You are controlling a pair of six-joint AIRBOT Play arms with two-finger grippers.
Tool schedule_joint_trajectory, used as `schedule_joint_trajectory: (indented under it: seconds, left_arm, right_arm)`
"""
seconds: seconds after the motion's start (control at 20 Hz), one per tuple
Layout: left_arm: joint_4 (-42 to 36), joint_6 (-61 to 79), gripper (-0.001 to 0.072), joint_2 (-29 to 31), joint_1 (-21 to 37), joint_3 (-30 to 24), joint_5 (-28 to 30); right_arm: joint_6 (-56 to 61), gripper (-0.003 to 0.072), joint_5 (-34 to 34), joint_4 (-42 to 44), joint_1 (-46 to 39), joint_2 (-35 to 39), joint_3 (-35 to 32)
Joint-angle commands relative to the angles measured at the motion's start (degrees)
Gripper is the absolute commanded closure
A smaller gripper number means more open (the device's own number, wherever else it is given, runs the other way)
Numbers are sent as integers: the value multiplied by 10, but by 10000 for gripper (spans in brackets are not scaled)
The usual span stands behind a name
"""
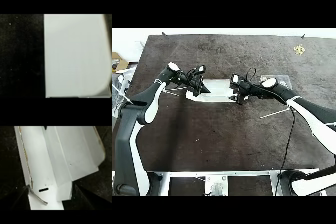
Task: Fold the box and place the chain.
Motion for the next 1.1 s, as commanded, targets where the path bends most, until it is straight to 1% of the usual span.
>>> schedule_joint_trajectory:
  seconds: [0.0,0.05,0.1,0.25,0.35,0.5,0.75,0.9,1.05]
  left_arm:
    - [0,0,698,0,0,0,0]
    - [0,0,698,0,0,0,0]
    - [0,0,698,0,0,0,0]
    - [0,0,698,0,0,0,0]
    - [0,0,698,0,0,0,0]
    - [0,0,698,0,0,0,0]
    - [0,0,697,0,0,0,0]
    - [0,0,698,0,0,0,0]
    - [0,0,698,0,0,0,0]
  right_arm:
    - [3,43,59,1,-21,-29,46]
    - [10,43,91,0,-23,-41,62]
    - [18,42,108,0,-22,-51,73]
    - [17,42,121,0,-23,-77,99]
    - [18,42,145,0,-24,-95,119]
    - [18,43,157,0,-31,-116,135]
    - [17,43,202,0,-40,-149,171]
    - [18,43,234,0,-40,-177,203]
    - [17,43,252,9,-40,-200,223]
